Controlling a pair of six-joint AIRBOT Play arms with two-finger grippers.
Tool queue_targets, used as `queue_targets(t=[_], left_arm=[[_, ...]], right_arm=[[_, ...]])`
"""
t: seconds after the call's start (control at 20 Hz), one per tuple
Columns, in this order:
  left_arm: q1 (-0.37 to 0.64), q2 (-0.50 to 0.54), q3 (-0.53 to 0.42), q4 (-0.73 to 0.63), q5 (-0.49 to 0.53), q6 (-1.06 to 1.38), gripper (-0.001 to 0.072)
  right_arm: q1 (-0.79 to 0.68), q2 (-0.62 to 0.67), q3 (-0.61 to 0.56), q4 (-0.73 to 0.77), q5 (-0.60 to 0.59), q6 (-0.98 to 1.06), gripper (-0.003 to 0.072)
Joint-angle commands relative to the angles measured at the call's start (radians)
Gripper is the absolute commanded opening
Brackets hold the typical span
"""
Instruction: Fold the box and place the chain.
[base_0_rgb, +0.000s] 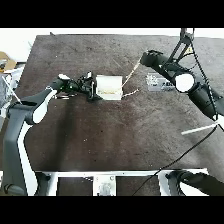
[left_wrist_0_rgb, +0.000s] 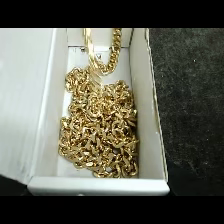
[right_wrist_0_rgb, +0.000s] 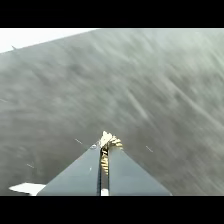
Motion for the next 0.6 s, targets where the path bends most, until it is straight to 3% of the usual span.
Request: queue_targets(t=[0.0,0.55], left_arm=[[0.000,0.000,0.001,0.000,0.000,0.000,0.0461],[0.000,0.000,0.001,0.000,0.000,0.000,0.0461]], right_arm=[[0.094,0.021,0.001,-0.006,-0.126,-0.010,0.0003],[0.254,-0.253,0.001,-0.002,-0.177,0.021,0.0004]])
